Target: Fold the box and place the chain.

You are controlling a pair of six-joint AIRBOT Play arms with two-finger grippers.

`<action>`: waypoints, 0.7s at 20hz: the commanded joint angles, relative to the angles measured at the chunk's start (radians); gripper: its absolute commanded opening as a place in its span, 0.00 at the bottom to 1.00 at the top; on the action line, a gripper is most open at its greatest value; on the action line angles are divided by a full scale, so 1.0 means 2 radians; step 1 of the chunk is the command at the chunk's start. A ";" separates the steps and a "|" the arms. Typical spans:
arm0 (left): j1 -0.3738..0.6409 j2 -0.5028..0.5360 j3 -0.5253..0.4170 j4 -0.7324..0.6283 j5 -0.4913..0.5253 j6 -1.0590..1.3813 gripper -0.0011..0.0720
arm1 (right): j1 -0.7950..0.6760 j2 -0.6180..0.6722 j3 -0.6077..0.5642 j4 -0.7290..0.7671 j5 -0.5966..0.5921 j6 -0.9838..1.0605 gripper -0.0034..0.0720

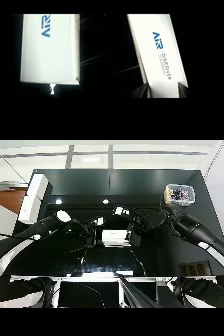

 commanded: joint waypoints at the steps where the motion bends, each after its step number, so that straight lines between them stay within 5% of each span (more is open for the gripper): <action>1: 0.000 0.000 0.000 0.000 0.000 0.000 0.55 | 0.000 0.009 0.000 -0.003 0.001 0.000 0.63; 10: 0.000 0.000 0.000 0.000 0.000 0.000 0.55 | 0.000 0.011 0.000 -0.004 0.014 0.000 0.59; 11: 0.000 0.000 0.000 0.000 0.000 0.000 0.55 | 0.000 0.011 0.000 -0.004 0.018 0.000 0.49; 14: 0.000 0.000 0.000 0.000 0.000 0.000 0.55 | 0.000 0.011 0.000 -0.004 0.021 0.000 0.46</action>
